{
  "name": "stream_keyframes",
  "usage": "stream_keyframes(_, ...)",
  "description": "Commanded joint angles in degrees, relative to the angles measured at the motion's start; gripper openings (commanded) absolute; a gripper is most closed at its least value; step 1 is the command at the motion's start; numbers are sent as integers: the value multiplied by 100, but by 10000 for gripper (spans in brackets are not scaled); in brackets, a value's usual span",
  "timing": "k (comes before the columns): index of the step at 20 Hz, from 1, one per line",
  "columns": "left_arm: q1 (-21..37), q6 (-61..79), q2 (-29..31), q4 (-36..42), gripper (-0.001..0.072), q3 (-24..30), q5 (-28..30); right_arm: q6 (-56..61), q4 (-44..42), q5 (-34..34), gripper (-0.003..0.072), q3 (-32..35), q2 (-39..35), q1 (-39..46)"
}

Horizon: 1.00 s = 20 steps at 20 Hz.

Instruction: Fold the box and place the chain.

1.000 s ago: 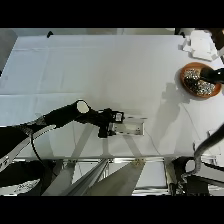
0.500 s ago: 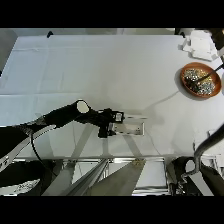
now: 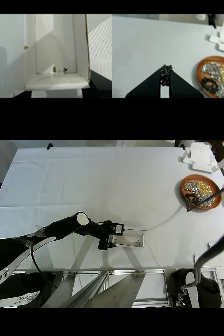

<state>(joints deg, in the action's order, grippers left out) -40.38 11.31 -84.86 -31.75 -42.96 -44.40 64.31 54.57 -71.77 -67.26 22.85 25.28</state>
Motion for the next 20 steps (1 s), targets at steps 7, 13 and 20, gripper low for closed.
stream_keyframes(7,0,2,0,-2,335,-2,0,-1598,-2468,-916,12,-2,-374,2)
stream_keyframes(13,0,2,0,-2,335,-2,0,-1790,-2562,-1552,8,2,-356,2)
stream_keyframes(20,0,2,0,-2,335,-2,0,-1781,-1998,-1888,7,894,68,-472)
